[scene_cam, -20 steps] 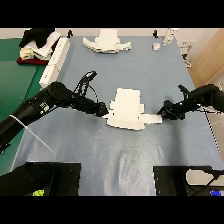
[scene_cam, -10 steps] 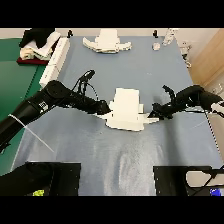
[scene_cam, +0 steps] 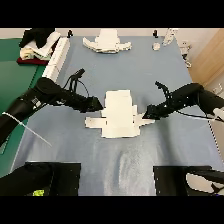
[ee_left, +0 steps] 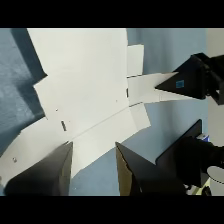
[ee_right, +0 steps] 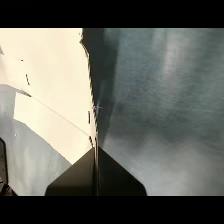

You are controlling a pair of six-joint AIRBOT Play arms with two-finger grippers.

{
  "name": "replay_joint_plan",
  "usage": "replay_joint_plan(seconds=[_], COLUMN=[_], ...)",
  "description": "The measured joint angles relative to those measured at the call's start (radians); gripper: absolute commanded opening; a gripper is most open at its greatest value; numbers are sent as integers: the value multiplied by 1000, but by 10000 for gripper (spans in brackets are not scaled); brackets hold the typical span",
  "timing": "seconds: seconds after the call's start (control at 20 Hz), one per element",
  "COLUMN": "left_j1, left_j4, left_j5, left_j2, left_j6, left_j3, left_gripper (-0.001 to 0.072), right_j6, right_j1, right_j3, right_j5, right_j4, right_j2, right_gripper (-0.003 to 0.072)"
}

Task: Fold the box.

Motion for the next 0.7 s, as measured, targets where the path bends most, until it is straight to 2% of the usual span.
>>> replay_joint_plan(seconds=[0.3, 0.45, 0.7], left_j1=[147, 175, 190], left_j4=[-9, -52, -205], left_j5=[-179, -200, -210], left_j2=[-53, -141, -344], left_j6=[136, 224, 410], left_j3=[0, 0, 19], left_gripper=[408, 407, 407], right_j6=[19, 70, 125], right_j1=[174, 233, 265], right_j3=[-206, -250, -272], right_j5=[173, 211, 234], right_j4=[8, 3, -3], right_j2=[236, 316, 363], right_gripper=[1, 1, 1])
